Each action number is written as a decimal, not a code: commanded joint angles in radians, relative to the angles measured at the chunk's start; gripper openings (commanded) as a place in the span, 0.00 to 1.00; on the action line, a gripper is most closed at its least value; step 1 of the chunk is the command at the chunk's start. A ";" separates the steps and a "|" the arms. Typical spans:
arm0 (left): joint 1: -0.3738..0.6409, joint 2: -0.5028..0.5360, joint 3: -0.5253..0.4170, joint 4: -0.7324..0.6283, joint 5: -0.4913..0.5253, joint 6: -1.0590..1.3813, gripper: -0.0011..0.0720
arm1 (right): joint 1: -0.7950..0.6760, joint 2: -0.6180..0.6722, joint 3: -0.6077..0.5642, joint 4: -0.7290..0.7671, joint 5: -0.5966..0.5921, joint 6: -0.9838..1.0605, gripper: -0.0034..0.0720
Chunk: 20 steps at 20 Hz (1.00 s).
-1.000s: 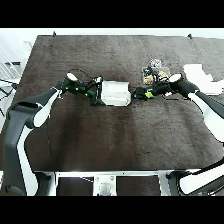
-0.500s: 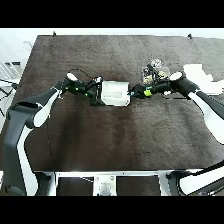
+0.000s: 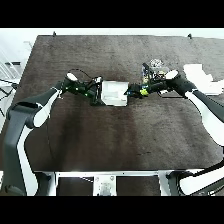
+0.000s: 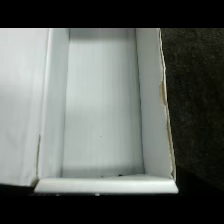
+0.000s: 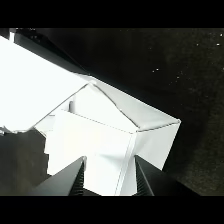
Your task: Fold the box and place the chain.
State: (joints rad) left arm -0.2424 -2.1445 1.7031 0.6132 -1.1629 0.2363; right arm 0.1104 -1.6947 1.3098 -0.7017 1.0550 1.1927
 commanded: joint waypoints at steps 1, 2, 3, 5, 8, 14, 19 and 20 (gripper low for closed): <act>0.000 0.001 0.000 0.000 0.000 0.000 0.64 | 0.023 0.000 0.033 -0.140 0.000 0.105 0.57; 0.000 0.001 0.000 0.000 0.000 0.000 0.64 | 0.034 0.000 0.047 -0.178 0.000 0.129 0.57; 0.000 0.001 0.000 0.000 0.000 0.000 0.64 | 0.048 0.000 0.062 -0.220 0.000 0.151 0.57; 0.000 0.001 0.000 0.000 0.000 0.000 0.64 | 0.078 0.000 0.092 -0.317 0.000 0.228 0.65; 0.000 0.001 0.000 0.000 0.000 0.000 0.64 | 0.113 -0.002 0.130 -0.398 -0.001 0.298 0.65; 0.000 0.001 0.000 0.000 0.000 0.000 0.64 | 0.151 -0.017 0.143 -0.411 -0.018 0.344 0.68; 0.000 0.001 0.000 0.000 0.001 0.000 0.64 | 0.181 -0.039 0.153 -0.499 -0.019 0.441 0.67; 0.000 0.001 0.000 0.000 0.001 0.000 0.64 | 0.189 -0.042 0.159 -0.541 -0.018 0.470 0.67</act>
